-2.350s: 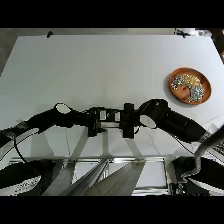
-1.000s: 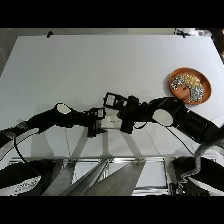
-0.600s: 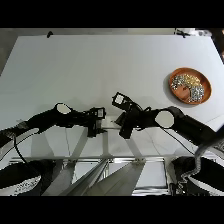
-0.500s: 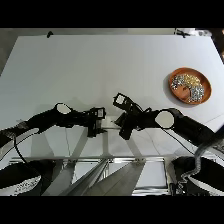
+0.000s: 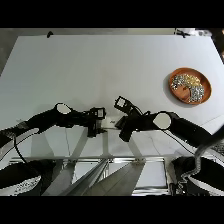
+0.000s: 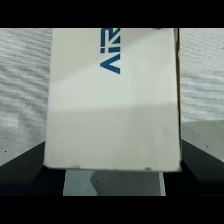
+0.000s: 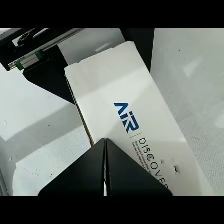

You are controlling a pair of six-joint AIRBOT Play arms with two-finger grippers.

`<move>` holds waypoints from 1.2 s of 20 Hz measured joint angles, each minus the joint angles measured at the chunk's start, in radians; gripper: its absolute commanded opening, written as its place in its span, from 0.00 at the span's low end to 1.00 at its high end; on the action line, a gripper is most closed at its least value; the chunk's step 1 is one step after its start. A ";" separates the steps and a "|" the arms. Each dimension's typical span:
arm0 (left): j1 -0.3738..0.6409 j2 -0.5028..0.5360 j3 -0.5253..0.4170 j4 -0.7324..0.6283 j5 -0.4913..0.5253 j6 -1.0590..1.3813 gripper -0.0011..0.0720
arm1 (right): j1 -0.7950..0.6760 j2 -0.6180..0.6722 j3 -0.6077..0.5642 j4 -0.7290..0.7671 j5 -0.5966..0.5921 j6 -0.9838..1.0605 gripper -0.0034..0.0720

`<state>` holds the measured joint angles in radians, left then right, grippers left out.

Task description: Fold the box and place the chain.

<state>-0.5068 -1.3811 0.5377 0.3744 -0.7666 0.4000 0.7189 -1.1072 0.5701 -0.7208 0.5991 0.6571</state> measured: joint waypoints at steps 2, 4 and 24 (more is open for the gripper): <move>0.000 0.000 0.000 0.000 0.000 0.000 0.21 | 0.000 -0.003 -0.011 0.002 -0.002 -0.001 0.05; 0.000 0.000 0.000 0.000 0.001 0.000 0.21 | 0.001 -0.011 -0.018 0.002 -0.002 -0.003 0.05; 0.000 0.000 0.000 -0.002 -0.003 -0.003 0.21 | 0.002 0.132 0.038 -0.013 -0.054 0.005 0.06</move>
<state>-0.5072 -1.3811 0.5377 0.3729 -0.7696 0.3973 0.7212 -0.9749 0.6079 -0.7338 0.5453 0.6624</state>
